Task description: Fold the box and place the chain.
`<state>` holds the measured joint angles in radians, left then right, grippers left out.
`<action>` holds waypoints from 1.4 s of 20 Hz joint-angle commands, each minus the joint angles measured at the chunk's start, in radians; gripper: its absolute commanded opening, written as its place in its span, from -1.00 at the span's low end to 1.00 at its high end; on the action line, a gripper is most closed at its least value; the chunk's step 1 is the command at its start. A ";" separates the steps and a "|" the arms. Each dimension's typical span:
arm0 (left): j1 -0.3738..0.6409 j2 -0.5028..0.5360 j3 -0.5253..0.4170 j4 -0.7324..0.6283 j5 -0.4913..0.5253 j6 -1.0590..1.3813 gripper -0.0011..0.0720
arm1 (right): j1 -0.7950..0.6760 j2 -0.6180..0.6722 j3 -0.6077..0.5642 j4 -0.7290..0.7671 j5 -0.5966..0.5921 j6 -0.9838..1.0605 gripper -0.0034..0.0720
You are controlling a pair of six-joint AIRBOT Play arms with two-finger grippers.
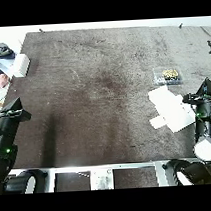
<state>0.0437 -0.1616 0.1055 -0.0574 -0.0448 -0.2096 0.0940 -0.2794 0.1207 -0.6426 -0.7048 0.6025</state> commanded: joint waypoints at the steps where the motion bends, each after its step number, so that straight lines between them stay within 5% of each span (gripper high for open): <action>1: 0.000 0.000 -0.001 0.000 0.000 0.000 -0.94 | 0.000 0.000 -0.002 0.001 0.002 0.000 -0.93; 7: 0.000 0.000 0.000 0.000 0.000 0.000 -0.94 | 0.000 0.000 0.000 -0.055 -0.002 0.000 -0.93; 8: 0.000 0.000 0.000 0.000 0.001 0.000 -0.94 | 0.000 0.000 0.002 -0.100 -0.003 0.000 -0.73; 9: 0.000 0.000 0.000 0.000 0.000 0.000 -0.94 | 0.000 0.000 0.004 -0.153 0.001 0.000 -0.23; 10: 0.000 0.000 0.000 0.000 0.001 0.000 -0.94 | 0.000 0.000 0.013 -0.177 0.021 -0.018 -0.51; 11: 0.000 0.000 0.000 0.000 0.000 0.000 -0.94 | -0.001 -0.001 0.028 -0.167 0.057 -0.036 -0.56; 16: 0.000 0.000 0.000 0.000 0.001 0.000 -0.94 | -0.126 -0.091 0.151 -0.142 0.195 -0.090 -0.38; 20: 0.000 0.000 0.000 0.000 0.001 0.000 -0.94 | -0.352 -0.279 0.314 -0.143 0.496 -0.083 -0.38; 26: 0.000 0.000 0.000 0.000 0.001 0.000 -0.94 | -0.718 -0.645 0.655 -0.146 1.116 -0.083 -0.37; 28: 0.000 0.000 0.000 0.000 0.000 0.000 -0.94 | -0.797 -0.730 0.727 -0.148 1.180 -0.116 0.13</action>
<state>0.0441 -0.1616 0.1055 -0.0574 -0.0448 -0.2096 -0.5705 -0.8738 0.7258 -0.7971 0.2447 0.5144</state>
